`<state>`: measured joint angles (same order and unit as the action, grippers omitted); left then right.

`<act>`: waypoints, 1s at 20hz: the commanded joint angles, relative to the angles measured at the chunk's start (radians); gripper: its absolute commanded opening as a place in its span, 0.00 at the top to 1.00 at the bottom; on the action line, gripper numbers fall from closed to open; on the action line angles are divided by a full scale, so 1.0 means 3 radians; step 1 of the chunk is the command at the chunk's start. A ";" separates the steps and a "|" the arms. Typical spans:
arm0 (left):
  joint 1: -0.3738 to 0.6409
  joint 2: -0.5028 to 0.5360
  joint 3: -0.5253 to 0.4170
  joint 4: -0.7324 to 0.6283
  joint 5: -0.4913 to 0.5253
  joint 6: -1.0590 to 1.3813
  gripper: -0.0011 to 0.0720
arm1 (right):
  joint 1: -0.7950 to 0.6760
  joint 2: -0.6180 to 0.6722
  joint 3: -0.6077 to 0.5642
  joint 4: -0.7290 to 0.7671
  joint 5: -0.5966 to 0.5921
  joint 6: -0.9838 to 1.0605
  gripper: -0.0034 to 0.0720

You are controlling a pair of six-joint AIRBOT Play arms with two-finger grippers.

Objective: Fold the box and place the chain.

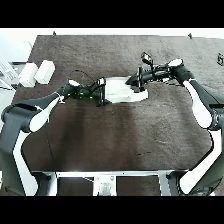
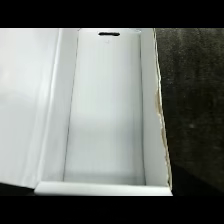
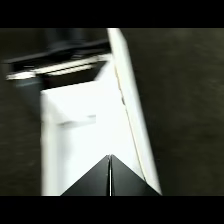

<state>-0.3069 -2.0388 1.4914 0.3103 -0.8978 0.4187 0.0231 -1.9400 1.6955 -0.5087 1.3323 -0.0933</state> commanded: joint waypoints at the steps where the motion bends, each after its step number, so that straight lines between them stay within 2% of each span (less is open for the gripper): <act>1: -0.0001 0.0003 -0.0003 -0.0014 -0.0104 0.0000 0.34 | 0.0022 -0.0017 0.0045 -0.0123 -0.0393 0.0112 0.94; 6: -0.0001 0.0003 -0.0001 -0.0014 -0.0102 0.0001 0.34 | 0.0028 -0.0159 0.0043 -0.0261 -0.0514 0.0196 0.94; 14: -0.0001 0.0003 -0.0001 -0.0014 -0.0099 0.0001 0.34 | 0.0080 -0.0313 0.0037 -0.0367 -0.0275 0.0286 0.94; 20: -0.0001 0.0003 -0.0001 -0.0014 -0.0099 0.0001 0.34 | 0.0078 -0.0272 0.0103 -0.0361 -0.0278 0.0182 0.95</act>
<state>-0.3073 -2.0388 1.4899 0.3077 -0.9310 0.4194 0.0452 -2.0304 1.7153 -0.6186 1.2419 -0.0185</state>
